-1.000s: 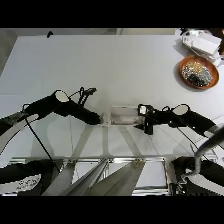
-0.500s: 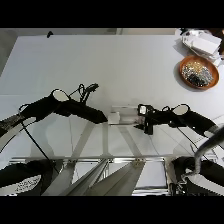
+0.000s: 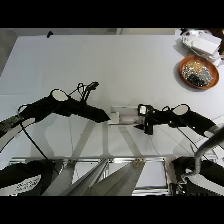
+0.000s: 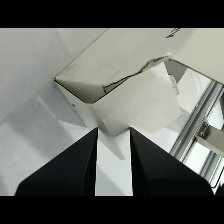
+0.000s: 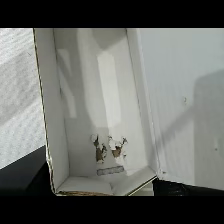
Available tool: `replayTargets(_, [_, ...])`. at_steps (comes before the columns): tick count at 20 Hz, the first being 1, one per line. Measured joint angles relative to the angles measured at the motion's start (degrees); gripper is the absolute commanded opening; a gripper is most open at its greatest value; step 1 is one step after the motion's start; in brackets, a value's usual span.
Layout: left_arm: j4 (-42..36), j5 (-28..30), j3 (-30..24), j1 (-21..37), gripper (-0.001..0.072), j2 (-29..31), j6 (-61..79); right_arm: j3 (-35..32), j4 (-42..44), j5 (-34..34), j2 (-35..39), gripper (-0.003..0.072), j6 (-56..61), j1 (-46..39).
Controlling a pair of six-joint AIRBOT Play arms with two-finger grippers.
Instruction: Fold the box and place the chain.
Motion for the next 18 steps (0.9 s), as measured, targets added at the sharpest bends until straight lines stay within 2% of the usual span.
replayTargets(2, [-0.2,0.07,0.0,-0.24,0.0242,0.11,0.15,0.0,0.0,-0.02,0.0,0.0477,0.0,0.0])
replayTargets(3, [-0.22,0.09,0.0,-0.5,0.0333,0.13,0.17,0.0,0.0,-0.02,0.0,0.0477,-0.02,0.0])
replayTargets(4, [-0.26,0.2,0.0,-0.87,0.0377,0.17,0.17,0.0,0.0,-0.02,0.0,0.0477,0.0,0.0])
replayTargets(9, [2.03,3.17,0.92,-4.02,0.0393,0.2,-3.78,0.0,-0.02,-0.02,0.0,0.0477,-0.02,0.0])
replayTargets(18, [16.57,7.02,7.1,-10.03,0.0392,0.17,-21.9,0.0,0.0,-0.02,0.0,0.0477,0.0,0.0])
